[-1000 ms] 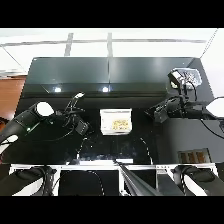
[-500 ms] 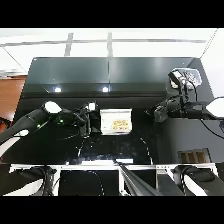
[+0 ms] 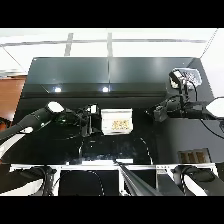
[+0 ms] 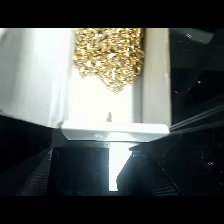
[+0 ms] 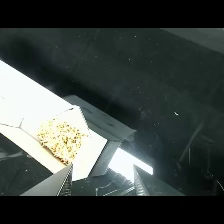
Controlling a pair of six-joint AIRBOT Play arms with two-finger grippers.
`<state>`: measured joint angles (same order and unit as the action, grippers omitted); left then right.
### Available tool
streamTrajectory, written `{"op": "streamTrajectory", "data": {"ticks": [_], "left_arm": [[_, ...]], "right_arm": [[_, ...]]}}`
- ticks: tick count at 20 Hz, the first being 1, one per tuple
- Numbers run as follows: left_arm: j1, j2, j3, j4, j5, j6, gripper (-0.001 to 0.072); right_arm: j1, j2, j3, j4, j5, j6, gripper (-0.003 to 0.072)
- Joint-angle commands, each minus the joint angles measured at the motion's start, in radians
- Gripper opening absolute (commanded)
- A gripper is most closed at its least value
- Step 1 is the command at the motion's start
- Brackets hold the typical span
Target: Fold the box and place the chain.
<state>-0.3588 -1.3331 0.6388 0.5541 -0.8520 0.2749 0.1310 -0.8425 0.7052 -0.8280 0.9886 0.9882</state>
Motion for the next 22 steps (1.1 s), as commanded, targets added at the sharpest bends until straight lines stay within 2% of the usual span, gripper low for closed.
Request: {"op": "streamTrajectory", "data": {"ticks": [1,3,15,16,18,19,20,22], "left_arm": [[-0.015,-0.002,0.001,-0.027,-0.007,0.007,0.0704],[-0.034,-0.002,0.001,-0.069,0.031,0.007,0.0704],[-0.090,-0.002,0.001,-0.065,0.078,0.013,0.0696],[-0.092,-0.002,0.001,-0.065,0.087,0.010,0.0661],[-0.091,-0.002,0.001,-0.066,0.086,0.010,0.0425],[-0.092,-0.002,0.001,-0.066,0.086,0.010,0.0394],[-0.092,-0.002,0.001,-0.066,0.086,0.010,0.0394],[-0.092,-0.002,0.001,-0.066,0.086,0.010,0.0394]], "right_arm": [[0.000,0.001,0.001,0.000,-0.008,0.000,0.0421],[0.000,0.001,0.001,0.000,-0.010,0.000,0.0421],[0.000,0.001,0.001,-0.006,-0.002,0.000,0.0421],[0.000,0.001,0.001,-0.001,-0.006,0.000,0.0421],[0.000,0.001,0.001,0.049,-0.025,0.000,0.0422],[0.000,0.000,0.001,0.087,-0.035,0.000,0.0481],[0.013,-0.002,0.001,0.115,-0.072,0.000,0.0701],[0.067,-0.032,0.001,0.116,-0.192,0.000,0.0705]]}}
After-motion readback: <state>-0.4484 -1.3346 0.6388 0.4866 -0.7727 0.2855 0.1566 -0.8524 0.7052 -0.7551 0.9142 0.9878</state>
